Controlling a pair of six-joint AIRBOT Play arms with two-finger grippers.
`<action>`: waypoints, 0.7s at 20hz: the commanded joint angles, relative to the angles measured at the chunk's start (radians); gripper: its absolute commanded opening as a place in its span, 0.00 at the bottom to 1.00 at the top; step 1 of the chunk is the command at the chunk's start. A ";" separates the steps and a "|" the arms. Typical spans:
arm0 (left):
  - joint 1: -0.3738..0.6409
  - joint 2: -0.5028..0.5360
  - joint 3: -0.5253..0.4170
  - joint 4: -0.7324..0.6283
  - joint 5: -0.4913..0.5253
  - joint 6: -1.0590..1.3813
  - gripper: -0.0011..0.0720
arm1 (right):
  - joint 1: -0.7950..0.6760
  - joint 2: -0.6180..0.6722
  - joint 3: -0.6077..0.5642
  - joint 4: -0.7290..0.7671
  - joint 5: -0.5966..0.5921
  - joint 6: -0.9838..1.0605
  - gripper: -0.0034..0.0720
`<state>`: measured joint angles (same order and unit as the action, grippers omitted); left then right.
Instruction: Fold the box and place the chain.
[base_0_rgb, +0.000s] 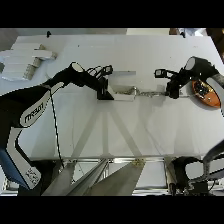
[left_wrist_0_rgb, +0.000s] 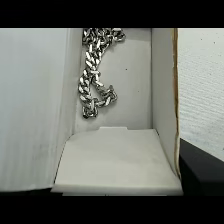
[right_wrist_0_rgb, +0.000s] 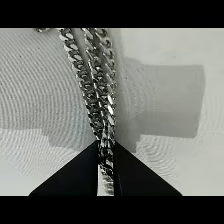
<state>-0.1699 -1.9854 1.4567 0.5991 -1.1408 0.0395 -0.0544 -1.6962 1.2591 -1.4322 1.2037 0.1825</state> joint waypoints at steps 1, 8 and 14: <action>0.000 0.000 0.000 0.000 0.000 0.000 0.74 | 0.018 0.024 0.000 0.000 0.011 0.027 0.06; 0.000 0.000 0.000 0.000 0.000 0.000 0.74 | 0.086 0.140 0.000 0.040 0.008 0.146 0.06; 0.000 0.000 0.000 0.000 0.000 0.000 0.74 | 0.219 0.169 0.003 0.137 -0.002 0.188 0.06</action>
<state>-0.1699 -1.9854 1.4567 0.5987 -1.1408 0.0395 0.1066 -1.5391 1.2598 -1.3582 1.2133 0.3466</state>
